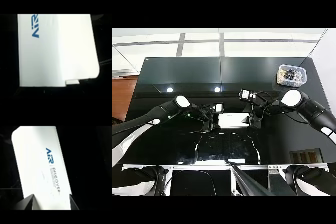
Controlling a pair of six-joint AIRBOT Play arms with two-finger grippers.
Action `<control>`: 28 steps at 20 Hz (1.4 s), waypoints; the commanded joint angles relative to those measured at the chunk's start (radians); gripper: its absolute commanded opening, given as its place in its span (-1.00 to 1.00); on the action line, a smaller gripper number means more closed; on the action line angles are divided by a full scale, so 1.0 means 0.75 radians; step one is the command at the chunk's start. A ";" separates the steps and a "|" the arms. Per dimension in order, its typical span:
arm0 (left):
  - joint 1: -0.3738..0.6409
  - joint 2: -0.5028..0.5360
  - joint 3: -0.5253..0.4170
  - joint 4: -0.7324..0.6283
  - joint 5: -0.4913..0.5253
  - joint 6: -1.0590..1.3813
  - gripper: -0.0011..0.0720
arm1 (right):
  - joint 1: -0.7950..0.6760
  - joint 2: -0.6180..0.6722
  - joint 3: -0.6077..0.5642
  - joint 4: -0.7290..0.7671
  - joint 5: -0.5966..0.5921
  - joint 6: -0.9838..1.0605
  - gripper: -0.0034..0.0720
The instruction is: Fold the box and place the chain.
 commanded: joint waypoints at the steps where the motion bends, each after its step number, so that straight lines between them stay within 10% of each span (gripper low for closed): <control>1: -0.001 -0.001 0.001 0.000 0.000 -0.001 0.15 | 0.002 0.003 -0.001 0.002 -0.011 0.000 0.28; 3: -0.001 -0.001 0.001 0.000 0.000 -0.001 0.15 | 0.002 0.003 -0.001 0.002 -0.033 0.000 0.21; 5: -0.001 -0.001 0.001 0.000 0.001 -0.001 0.14 | 0.002 0.003 -0.001 0.001 -0.032 0.000 -0.39; 28: -0.001 -0.001 0.001 0.000 0.000 -0.001 0.15 | 0.002 -0.019 -0.013 -0.007 0.038 0.001 -0.34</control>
